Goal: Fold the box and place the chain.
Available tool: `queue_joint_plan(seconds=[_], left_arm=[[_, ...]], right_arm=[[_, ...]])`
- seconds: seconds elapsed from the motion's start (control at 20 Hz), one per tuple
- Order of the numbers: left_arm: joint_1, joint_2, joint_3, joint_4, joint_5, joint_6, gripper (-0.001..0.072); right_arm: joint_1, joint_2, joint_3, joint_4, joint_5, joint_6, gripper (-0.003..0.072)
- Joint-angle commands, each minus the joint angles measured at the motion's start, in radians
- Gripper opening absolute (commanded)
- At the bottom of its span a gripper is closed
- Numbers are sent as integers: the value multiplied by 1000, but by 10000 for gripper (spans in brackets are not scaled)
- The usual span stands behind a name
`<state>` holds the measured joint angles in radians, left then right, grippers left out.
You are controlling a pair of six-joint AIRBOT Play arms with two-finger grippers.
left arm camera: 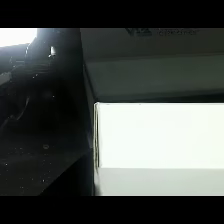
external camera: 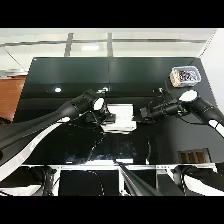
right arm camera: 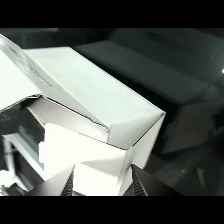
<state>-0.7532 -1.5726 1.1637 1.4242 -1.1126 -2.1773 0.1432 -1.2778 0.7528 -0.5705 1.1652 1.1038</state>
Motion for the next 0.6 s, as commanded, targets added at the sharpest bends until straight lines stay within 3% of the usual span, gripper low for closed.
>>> queue_joint_plan(seconds=[0.0, 0.05, 0.4, 0.55], left_arm=[[0, 0, 1, -1, 0, 0, 28], [0, 0, 1, -1, 1, 0, 28], [0, 0, 1, -8, 0, 0, 27], [0, 0, 1, -19, 1, 0, 28]], right_arm=[[44, -1, 46, -101, -10, 96, 401], [58, -1, 57, -104, -17, 111, 361], [182, -2, 112, -263, -95, 333, 361], [213, -2, 119, -304, -106, 389, 269]])
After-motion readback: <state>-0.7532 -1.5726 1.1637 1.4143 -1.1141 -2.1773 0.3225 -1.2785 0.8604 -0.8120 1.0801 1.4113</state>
